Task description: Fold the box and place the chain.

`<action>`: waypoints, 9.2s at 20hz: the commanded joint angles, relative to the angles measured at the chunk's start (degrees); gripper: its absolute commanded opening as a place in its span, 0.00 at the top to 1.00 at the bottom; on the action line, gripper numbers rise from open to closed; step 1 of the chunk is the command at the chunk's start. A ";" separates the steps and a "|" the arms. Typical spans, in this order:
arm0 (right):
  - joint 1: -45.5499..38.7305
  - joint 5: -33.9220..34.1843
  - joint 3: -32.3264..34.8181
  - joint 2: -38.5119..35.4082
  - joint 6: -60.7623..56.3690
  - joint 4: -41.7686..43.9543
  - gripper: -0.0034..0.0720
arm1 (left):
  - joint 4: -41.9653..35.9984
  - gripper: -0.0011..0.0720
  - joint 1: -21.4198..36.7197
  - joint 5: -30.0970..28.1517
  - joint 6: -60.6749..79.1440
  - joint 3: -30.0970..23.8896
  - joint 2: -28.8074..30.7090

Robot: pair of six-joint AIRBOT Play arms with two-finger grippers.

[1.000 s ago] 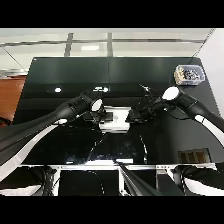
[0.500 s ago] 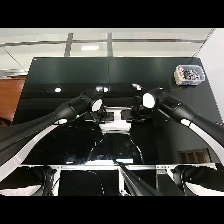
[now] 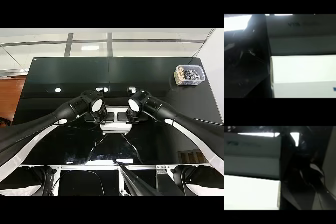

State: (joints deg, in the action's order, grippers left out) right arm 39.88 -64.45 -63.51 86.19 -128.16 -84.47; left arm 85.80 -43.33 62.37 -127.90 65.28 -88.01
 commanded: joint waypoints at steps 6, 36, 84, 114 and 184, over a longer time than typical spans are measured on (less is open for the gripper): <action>0.35 -1.33 -0.55 0.61 -1.29 0.74 0.57 | 0.26 0.95 0.00 0.28 0.33 0.02 0.04; -52.04 11.96 -24.24 8.20 1.95 1.73 0.06 | 0.31 0.95 0.02 1.31 0.33 0.02 0.04; -51.78 -25.77 -43.06 -22.75 43.82 30.84 0.93 | 0.26 0.95 0.02 3.50 0.33 0.02 0.04; -27.91 -20.79 -23.47 -24.22 50.42 55.78 0.93 | 0.26 0.94 0.02 3.48 0.33 0.02 0.04; -42.56 25.97 10.12 -13.09 24.30 -5.27 0.06 | 0.33 0.94 0.04 3.72 0.33 0.02 0.04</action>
State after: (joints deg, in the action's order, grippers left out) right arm 1.45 -49.19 -53.49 69.60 -93.69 -76.12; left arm 86.11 -43.33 66.08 -127.59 65.28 -87.99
